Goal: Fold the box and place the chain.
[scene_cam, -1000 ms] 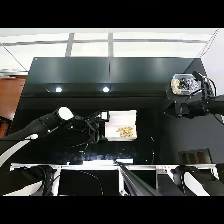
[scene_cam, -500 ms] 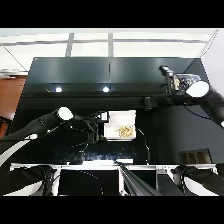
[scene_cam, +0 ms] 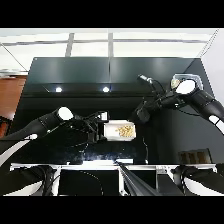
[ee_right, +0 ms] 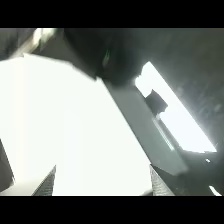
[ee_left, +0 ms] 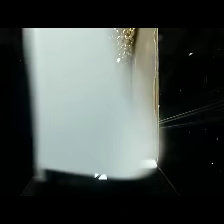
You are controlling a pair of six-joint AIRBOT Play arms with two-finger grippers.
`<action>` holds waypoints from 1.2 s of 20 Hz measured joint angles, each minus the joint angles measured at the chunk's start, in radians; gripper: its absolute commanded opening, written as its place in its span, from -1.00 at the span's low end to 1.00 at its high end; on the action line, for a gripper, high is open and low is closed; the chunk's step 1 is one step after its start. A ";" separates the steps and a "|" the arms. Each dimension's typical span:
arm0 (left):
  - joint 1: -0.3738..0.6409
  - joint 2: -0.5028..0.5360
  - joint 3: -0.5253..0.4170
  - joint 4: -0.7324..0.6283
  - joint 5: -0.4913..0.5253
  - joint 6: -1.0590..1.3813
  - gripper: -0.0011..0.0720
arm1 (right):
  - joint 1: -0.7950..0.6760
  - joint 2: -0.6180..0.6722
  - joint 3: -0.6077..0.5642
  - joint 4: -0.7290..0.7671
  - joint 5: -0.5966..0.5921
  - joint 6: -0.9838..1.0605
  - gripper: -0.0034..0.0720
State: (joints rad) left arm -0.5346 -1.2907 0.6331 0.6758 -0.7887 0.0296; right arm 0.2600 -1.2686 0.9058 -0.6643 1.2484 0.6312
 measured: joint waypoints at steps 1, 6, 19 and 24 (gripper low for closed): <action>0.000 0.000 0.000 0.000 0.000 0.000 0.04 | 0.008 -0.001 -0.002 -0.024 0.011 -0.016 0.95; 0.000 0.000 0.000 -0.005 0.000 0.000 0.04 | 0.079 -0.004 -0.012 -0.083 -0.005 -0.115 0.95; 0.000 0.000 0.000 -0.007 -0.004 -0.001 0.04 | 0.147 0.056 -0.013 -0.078 -0.018 -0.148 0.95; 0.000 -0.001 0.000 -0.007 -0.006 -0.001 0.04 | 0.153 0.068 -0.117 0.019 -0.098 -0.283 0.95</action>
State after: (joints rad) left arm -0.5343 -1.2915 0.6331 0.6689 -0.7944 0.0288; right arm 0.4129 -1.2007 0.7891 -0.6456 1.1500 0.3477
